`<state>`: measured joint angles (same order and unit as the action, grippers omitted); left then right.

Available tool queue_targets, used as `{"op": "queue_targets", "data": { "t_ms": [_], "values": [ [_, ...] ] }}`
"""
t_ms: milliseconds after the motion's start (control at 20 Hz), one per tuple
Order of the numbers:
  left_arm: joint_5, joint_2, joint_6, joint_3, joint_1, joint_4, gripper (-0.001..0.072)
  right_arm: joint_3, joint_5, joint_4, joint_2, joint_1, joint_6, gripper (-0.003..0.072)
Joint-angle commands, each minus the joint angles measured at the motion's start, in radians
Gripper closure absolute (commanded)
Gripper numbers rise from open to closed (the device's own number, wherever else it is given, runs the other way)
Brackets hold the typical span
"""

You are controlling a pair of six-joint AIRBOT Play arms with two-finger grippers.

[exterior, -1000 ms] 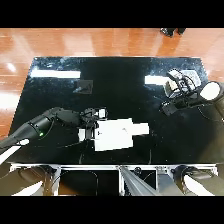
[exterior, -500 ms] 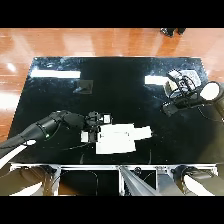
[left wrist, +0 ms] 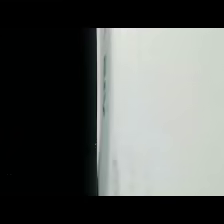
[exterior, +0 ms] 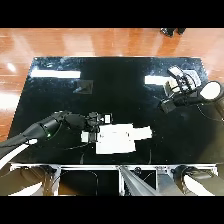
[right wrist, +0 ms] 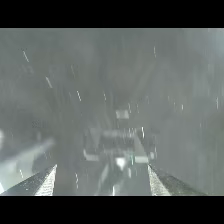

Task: Fold the box and place the chain.

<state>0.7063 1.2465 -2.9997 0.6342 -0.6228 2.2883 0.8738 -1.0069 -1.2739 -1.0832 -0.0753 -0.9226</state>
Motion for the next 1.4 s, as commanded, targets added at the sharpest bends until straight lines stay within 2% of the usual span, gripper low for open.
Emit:
{"op": "queue_targets", "data": {
  "t_ms": [0,100,150,250,300,450,650,750,950,1250,1350],
  "values": [
    [0.008,0.001,0.000,0.000,-0.001,-0.003,0.0687,0.001,0.151,0.282,0.000,0.001,0.311,-0.0011],
    [0.001,0.001,0.000,0.000,-0.001,-0.002,0.0686,0.006,0.201,0.492,0.000,0.000,0.674,-0.0012],
    [0.004,0.001,0.000,0.000,-0.001,-0.002,0.0686,0.015,0.155,0.566,0.000,-0.003,0.873,-0.0012],
    [0.024,0.001,0.000,0.000,-0.001,-0.002,0.0687,0.021,-0.031,0.563,0.002,-0.010,1.183,-0.0013],
    [0.034,0.001,0.000,0.000,-0.001,-0.002,0.0686,0.021,-0.120,0.561,0.003,0.000,1.266,-0.0013],
    [0.043,0.001,0.000,0.000,-0.001,-0.002,0.0687,0.021,-0.233,0.523,0.048,0.058,1.261,-0.0012],
    [0.043,0.001,0.000,0.000,0.000,-0.002,0.0687,-0.028,-0.336,0.446,0.157,0.053,1.122,-0.0011],
    [0.043,0.001,0.000,0.000,0.000,-0.002,0.0687,-0.127,-0.294,0.445,0.195,0.011,1.144,-0.0011],
    [0.043,0.001,0.000,0.000,0.000,-0.003,0.0687,-0.294,-0.164,0.447,0.201,-0.063,1.330,-0.0011],
    [0.043,0.001,0.000,0.000,0.001,-0.003,0.0686,-0.333,-0.148,0.527,0.177,-0.116,1.374,-0.0010],
    [0.042,0.001,0.000,0.000,0.001,-0.002,0.0686,-0.335,-0.077,0.589,0.157,-0.114,1.376,-0.0010]
  ]
}}
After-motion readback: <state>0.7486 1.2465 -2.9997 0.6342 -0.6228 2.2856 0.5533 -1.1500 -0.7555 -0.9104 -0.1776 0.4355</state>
